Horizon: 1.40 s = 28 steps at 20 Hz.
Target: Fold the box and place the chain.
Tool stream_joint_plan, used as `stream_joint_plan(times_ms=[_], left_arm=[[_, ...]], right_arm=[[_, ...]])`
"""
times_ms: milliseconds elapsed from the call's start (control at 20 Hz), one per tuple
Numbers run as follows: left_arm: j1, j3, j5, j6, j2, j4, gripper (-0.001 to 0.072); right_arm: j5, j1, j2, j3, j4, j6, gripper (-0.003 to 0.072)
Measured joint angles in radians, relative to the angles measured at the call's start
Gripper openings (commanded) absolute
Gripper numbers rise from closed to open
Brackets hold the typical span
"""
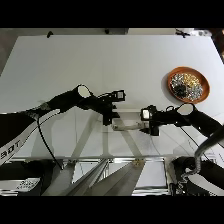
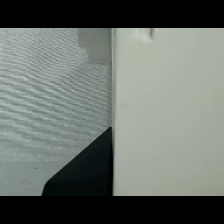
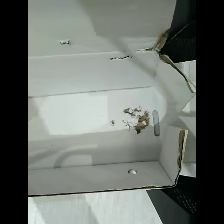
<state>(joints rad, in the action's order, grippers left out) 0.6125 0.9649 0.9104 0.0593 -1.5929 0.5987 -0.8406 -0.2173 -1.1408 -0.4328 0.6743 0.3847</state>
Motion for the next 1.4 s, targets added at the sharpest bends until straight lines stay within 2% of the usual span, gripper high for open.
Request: stream_joint_plan(times_ms=[600, 650, 700, 900, 1000, 1400], left_arm=[[0.000, 0.000, 0.000, 0.001, 0.000, 0.001, 0.0010], [0.000, 0.000, 0.000, 0.001, 0.000, 0.001, 0.0010], [0.000, 0.000, 0.000, 0.001, 0.000, 0.001, 0.0010], [0.000, 0.000, 0.002, 0.001, 0.000, 0.001, 0.0010], [0.000, 0.000, 0.002, 0.001, 0.000, 0.001, 0.0010], [0.000, 0.000, 0.000, 0.002, 0.000, 0.001, 0.0010]], right_arm=[[-0.020, -0.001, -0.045, 0.000, -0.039, 0.008, 0.0644], [-0.019, -0.001, -0.047, 0.000, -0.042, 0.008, 0.0621], [-0.020, -0.001, -0.048, 0.000, -0.045, 0.009, 0.0557], [-0.024, -0.001, -0.051, 0.000, -0.050, 0.009, 0.0516], [-0.026, -0.001, -0.052, 0.000, -0.050, 0.009, 0.0405], [-0.025, -0.001, -0.052, 0.000, -0.051, 0.009, 0.0406]])
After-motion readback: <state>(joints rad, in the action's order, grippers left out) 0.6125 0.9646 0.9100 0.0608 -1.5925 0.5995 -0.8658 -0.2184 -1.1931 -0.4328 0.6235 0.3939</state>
